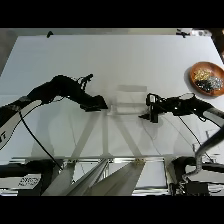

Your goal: Fold the box and place the chain.

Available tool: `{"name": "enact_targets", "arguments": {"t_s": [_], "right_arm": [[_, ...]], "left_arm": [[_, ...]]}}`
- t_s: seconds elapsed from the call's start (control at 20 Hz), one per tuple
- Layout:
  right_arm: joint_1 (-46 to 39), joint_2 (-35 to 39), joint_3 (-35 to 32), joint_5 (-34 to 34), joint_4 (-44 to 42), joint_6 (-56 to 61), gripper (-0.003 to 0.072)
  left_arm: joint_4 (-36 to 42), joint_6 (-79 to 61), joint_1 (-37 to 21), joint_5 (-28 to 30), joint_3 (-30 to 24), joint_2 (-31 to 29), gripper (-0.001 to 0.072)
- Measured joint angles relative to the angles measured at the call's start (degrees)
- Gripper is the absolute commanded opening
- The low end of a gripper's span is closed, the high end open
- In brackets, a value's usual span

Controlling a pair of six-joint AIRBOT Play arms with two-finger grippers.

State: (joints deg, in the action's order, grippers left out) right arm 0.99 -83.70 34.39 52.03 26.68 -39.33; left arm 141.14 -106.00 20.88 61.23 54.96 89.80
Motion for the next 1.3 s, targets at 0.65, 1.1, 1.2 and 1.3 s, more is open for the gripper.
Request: {"name": "enact_targets", "arguments": {"t_s": [0.65,1.1,1.2,1.3], "right_arm": [[0.0,0.0,0.0,0.0,0.0,0.0,0.0438],[0.0,0.0,0.0,0.0,0.0,0.0,0.0438],[0.0,0.0,0.0,0.0,0.0,0.0,0.0438],[0.0,0.0,0.0,0.0,0.0,0.0,0.0438]], "left_arm": [[4.2,-2.8,2.6,-3.6,0.0,-0.8,0.0516],[4.8,-3.0,5.5,-7.6,1.0,-1.4,0.0518],[4.8,-2.8,6.2,-8.0,2.1,-1.4,0.0518],[4.4,-2.0,7.0,-8.2,3.3,-1.4,0.0518]]}}
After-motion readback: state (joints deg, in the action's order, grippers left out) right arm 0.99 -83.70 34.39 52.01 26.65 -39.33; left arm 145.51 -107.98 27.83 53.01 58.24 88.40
